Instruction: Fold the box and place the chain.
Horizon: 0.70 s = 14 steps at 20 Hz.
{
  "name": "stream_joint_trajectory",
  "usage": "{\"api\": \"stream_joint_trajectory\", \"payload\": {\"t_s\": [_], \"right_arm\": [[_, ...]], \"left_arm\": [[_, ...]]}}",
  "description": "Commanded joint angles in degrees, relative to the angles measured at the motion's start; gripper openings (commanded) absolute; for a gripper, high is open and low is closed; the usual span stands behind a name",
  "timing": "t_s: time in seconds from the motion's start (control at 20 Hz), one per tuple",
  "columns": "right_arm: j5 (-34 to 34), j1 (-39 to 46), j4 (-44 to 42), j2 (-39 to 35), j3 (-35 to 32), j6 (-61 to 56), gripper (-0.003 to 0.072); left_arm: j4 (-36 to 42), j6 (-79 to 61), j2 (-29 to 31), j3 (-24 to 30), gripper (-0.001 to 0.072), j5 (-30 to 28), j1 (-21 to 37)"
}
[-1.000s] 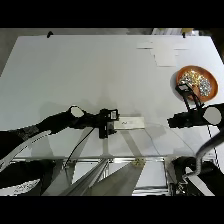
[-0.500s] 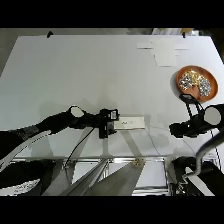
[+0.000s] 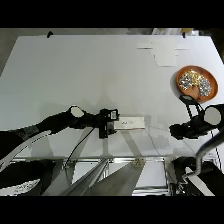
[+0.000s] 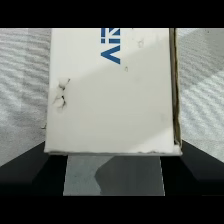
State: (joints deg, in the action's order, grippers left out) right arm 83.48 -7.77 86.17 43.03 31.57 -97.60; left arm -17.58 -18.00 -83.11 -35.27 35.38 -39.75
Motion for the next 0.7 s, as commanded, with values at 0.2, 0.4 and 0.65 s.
{"api": "stream_joint_trajectory", "payload": {"t_s": [0.2, 0.4, 0.65], "right_arm": [[0.1, 0.0, 0.0, 0.0, 0.0, -0.1, 0.0337], [0.1, 0.0, 0.0, 0.0, 0.0, -0.1, 0.0337], [0.1, 0.0, 0.0, 0.0, 0.0, -0.1, 0.0337]], "left_arm": [[-0.2, 0.0, 0.6, 0.0, 0.0205, -0.1, 0.2], [-0.4, 4.0, 7.1, 0.0, 0.0206, 0.1, 2.1], [-5.4, 17.6, 21.9, 0.0, 0.0206, 0.1, 8.8]]}}
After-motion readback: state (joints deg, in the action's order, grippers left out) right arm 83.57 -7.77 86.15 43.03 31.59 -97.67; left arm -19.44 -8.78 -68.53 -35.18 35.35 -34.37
